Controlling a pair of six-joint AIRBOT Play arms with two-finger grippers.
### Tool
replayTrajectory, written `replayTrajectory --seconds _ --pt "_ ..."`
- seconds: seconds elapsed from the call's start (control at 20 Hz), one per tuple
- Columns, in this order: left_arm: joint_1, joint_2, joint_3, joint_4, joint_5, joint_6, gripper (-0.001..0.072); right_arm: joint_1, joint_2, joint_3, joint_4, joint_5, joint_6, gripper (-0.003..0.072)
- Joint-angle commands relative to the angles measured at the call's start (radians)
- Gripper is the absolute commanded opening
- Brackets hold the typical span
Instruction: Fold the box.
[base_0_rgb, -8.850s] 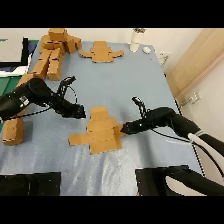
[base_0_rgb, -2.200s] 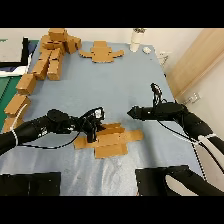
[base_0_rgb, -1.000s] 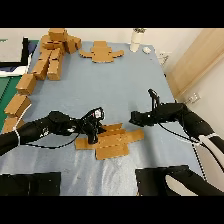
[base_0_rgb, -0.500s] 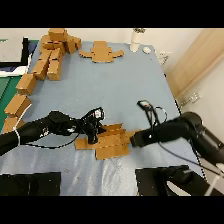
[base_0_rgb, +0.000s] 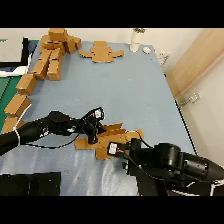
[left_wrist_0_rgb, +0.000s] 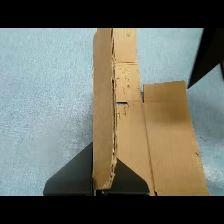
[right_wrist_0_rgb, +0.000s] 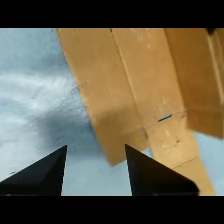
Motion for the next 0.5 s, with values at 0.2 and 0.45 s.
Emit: replayTrajectory --seconds 0.2,0.45 --pt "0.000 -0.001 0.000 0.000 0.000 0.000 0.0011 0.049 -0.175 -0.012 -0.158 0.162 -0.030 0.0549" --pt "0.000 -0.001 0.000 0.000 0.000 0.000 0.0011 0.049 -0.237 -0.011 -0.197 0.173 -0.018 0.0548"
